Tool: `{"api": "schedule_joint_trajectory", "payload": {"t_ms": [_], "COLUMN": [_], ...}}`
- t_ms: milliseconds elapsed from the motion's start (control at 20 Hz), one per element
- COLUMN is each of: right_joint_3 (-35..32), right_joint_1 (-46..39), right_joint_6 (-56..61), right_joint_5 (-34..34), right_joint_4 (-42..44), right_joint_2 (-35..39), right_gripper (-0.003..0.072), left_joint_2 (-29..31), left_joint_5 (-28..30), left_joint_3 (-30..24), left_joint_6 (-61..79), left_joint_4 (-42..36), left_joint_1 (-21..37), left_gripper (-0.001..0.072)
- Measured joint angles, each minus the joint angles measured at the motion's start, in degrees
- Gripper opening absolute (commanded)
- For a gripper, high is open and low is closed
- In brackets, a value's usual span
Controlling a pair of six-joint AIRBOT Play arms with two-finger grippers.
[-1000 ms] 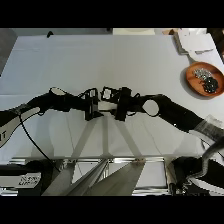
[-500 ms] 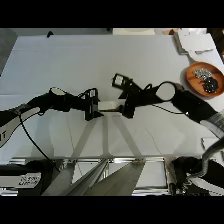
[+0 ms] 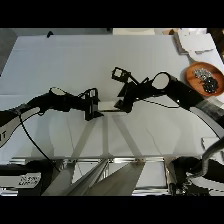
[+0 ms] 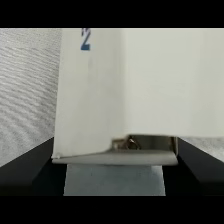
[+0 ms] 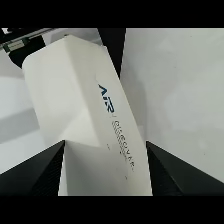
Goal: Fold the box and place the chain.
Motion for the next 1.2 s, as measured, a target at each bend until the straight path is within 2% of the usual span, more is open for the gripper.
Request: {"api": "schedule_joint_trajectory", "payload": {"t_ms": [100, 250, 350, 550, 600, 650, 700, 1200], "right_joint_3": [0.1, 0.2, 0.2, 0.2, 0.2, 0.2, 0.2, -0.9], "right_joint_1": [0.4, 1.7, 2.8, 5.1, 5.6, 6.1, 6.7, 9.2], "right_joint_6": [-1.2, -2.2, -2.5, -2.9, -2.9, -2.9, -2.9, -2.9], "right_joint_5": [-1.1, -4.5, -6.1, -7.6, -7.8, -7.8, -7.6, -7.2], "right_joint_4": [-0.7, -2.4, -3.5, -5.2, -5.4, -5.8, -5.9, -6.3], "right_joint_2": [-0.6, -1.0, -1.1, -1.2, -1.2, -1.2, -1.2, -1.2], "right_gripper": [0.0531, 0.0458, 0.0450, 0.0293, 0.0291, 0.0247, 0.0166, 0.0161], "left_joint_2": [0.0, 0.0, 0.0, 0.0, 0.0, 0.0, 0.0, 0.0], "left_joint_5": [0.0, 0.1, 0.2, 0.1, 0.1, 0.1, 0.1, -0.1], "left_joint_3": [0.0, 0.0, 0.0, 0.0, 0.0, 0.0, 0.0, 0.0], "left_joint_6": [0.0, -0.1, -0.1, -0.1, 0.0, 0.0, 0.0, 0.1], "left_joint_4": [0.0, -0.1, -0.1, -0.1, 0.0, 0.0, 0.0, 0.1], "left_joint_1": [0.0, 0.0, 0.0, 0.0, 0.0, 0.0, 0.0, 0.0], "left_gripper": [0.0318, 0.0318, 0.0318, 0.0318, 0.0318, 0.0318, 0.0318, 0.0318]}}
